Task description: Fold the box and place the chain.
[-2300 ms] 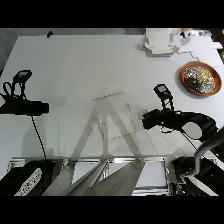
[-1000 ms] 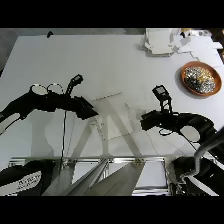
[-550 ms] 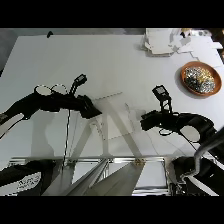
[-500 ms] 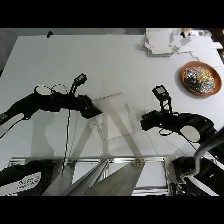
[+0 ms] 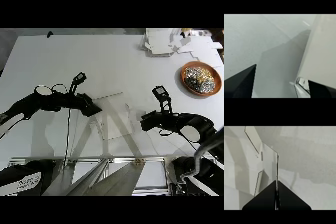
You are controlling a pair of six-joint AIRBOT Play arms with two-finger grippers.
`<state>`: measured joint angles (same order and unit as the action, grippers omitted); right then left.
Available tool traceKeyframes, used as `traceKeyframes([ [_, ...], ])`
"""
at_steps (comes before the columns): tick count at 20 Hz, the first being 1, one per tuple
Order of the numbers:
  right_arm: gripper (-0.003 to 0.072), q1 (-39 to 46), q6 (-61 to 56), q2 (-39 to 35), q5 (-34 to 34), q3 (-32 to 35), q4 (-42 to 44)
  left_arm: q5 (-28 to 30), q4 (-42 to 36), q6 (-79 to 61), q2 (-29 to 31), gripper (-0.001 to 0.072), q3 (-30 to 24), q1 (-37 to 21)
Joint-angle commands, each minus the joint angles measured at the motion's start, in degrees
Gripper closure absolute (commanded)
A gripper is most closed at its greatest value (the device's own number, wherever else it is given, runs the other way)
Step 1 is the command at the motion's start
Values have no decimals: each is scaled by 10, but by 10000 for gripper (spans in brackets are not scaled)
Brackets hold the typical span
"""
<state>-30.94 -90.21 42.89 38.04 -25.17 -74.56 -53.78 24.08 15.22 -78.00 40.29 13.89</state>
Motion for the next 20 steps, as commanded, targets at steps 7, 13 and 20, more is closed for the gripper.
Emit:
traceKeyframes([
  [7, 664, -1, 0, 1, 0, 0, 0, 31, 5, 15, -2, 15, 0, 24],
  [13, 664, -1, 0, 1, 0, 0, 0, 69, 4, 5, -2, 127, 0, 78],
  [20, 664, -1, 0, 1, 1, 0, 0, 69, 11, -28, -2, 704, 0, 93],
])
